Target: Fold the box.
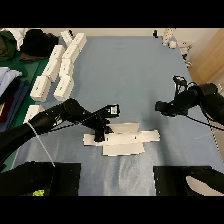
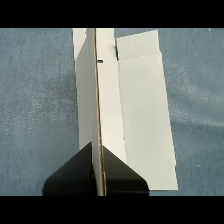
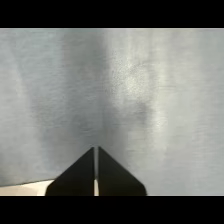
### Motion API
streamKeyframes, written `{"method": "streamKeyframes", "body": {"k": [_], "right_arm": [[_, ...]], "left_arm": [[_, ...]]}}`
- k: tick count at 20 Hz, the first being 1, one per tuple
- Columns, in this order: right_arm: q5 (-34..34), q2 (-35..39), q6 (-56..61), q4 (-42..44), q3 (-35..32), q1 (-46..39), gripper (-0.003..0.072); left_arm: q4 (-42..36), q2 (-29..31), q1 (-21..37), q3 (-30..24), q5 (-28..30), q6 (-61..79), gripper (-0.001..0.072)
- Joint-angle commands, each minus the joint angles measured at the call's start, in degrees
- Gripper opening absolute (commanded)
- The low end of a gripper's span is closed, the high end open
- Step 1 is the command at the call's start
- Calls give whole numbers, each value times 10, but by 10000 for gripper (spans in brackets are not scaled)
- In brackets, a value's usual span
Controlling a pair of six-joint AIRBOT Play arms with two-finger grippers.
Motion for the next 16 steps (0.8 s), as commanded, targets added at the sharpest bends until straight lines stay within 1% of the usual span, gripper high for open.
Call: {"method": "streamKeyframes", "body": {"k": [1, 3, 6, 8, 9, 11, 12, 13, 14, 15, 16], "right_arm": [[-40, 0, -66, 87, 3, 1, 5], [-89, 12, -100, 127, 4, 9, 4], [-156, 64, -102, 128, 3, 75, 4], [-166, 113, -102, 123, -10, 151, 4], [-164, 139, -109, 119, -27, 195, 3], [-152, 181, -158, 120, -71, 294, 5], [-144, 197, -198, 116, -97, 348, 24], [-131, 205, -236, 97, -122, 395, 224], [-114, 206, -256, 66, -142, 431, 494], [-88, 203, -266, 28, -161, 461, 624], [-60, 198, -271, -8, -176, 481, 664]], "left_arm": [[1, 0, 0, 0, 3, 3, 18], [1, 0, 0, 0, 3, 3, 18], [1, 0, 0, 0, 3, 3, 18], [0, 0, 0, 0, 2, 3, 18], [1, 0, 0, 0, 3, 3, 19], [1, 0, 0, 0, 3, 3, 18], [1, 0, 0, 0, 3, 3, 18], [1, 0, 0, 0, 3, 3, 18], [1, 0, 0, 0, 3, 3, 18], [1, 0, 0, 0, 3, 2, 18], [1, 0, 0, 0, 3, 3, 18]]}}
